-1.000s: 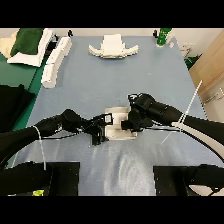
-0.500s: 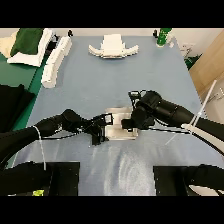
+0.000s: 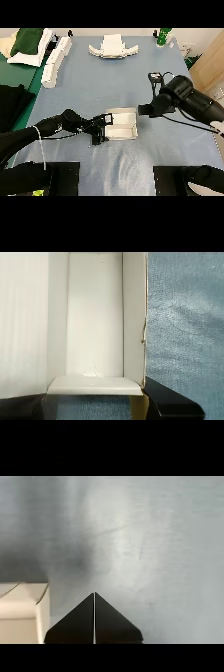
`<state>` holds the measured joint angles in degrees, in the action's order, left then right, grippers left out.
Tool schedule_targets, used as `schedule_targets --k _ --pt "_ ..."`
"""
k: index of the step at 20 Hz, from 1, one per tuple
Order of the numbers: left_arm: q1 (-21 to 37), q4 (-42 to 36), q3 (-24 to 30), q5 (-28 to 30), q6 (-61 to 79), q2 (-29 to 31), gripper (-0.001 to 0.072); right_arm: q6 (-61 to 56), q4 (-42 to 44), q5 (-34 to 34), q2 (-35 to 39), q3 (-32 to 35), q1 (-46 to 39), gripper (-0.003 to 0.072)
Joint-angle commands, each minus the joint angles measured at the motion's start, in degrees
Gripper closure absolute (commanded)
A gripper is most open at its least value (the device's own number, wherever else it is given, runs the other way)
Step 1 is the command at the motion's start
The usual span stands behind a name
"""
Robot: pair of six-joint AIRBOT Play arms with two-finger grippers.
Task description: Fold the box.
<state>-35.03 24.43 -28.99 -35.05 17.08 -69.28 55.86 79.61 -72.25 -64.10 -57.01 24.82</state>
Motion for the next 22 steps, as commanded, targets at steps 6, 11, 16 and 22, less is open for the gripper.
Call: schedule_targets --k 6,11,16,22 --pt "0.0 0.0 0.0 0.0 0.0 0.0 0.0280 50.3 62.9 5.6 -18.8 -0.5 -30.0 0.0685" --pt "0.0 0.0 0.0 0.0 0.0 0.0 0.0280 57.9 66.8 -16.1 -30.2 -8.0 -30.9 0.0684" --pt "0.0 0.0 0.0 0.0 0.0 0.0 0.0280 67.2 66.0 -15.0 -27.8 -8.0 -25.6 0.0684" --pt "0.0 0.0 0.0 0.0 0.0 0.0 0.0280 69.5 59.0 -10.0 -18.0 -4.7 -19.5 0.0684"
